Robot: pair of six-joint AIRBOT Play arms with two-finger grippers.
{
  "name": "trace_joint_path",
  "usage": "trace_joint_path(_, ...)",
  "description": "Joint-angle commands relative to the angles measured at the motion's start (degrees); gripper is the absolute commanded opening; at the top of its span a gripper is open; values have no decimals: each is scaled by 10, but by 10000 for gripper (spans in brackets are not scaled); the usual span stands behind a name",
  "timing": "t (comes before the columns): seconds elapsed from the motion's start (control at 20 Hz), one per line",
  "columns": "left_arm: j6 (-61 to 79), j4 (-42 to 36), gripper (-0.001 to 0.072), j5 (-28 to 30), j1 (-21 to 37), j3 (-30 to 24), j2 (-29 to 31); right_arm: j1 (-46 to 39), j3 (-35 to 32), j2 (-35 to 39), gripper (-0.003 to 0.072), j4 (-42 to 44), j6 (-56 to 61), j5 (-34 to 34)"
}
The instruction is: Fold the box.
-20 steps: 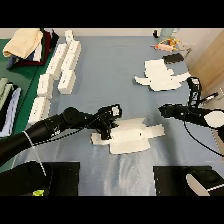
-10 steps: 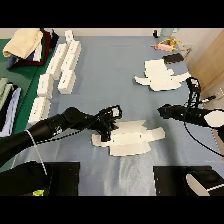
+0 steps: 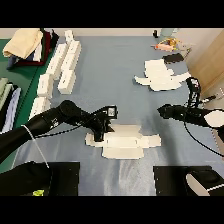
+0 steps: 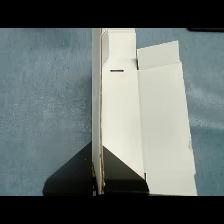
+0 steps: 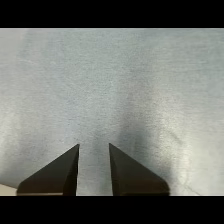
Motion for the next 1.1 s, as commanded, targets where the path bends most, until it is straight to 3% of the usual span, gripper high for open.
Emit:
trace_joint_path(0.0, -2, 7, 12, -17, 8, 5, -8, 0, 0, 0, 297, 5, 0, 0)
trace_joint_path(0.55, -88, 5, 12, -58, 7, 5, -36, 0, 0, 0, 297, 14, 0, 12)
trace_joint_path(1.05, -108, 3, 11, -9, 8, 6, -1, 0, 0, 0, 297, 14, 0, 19)
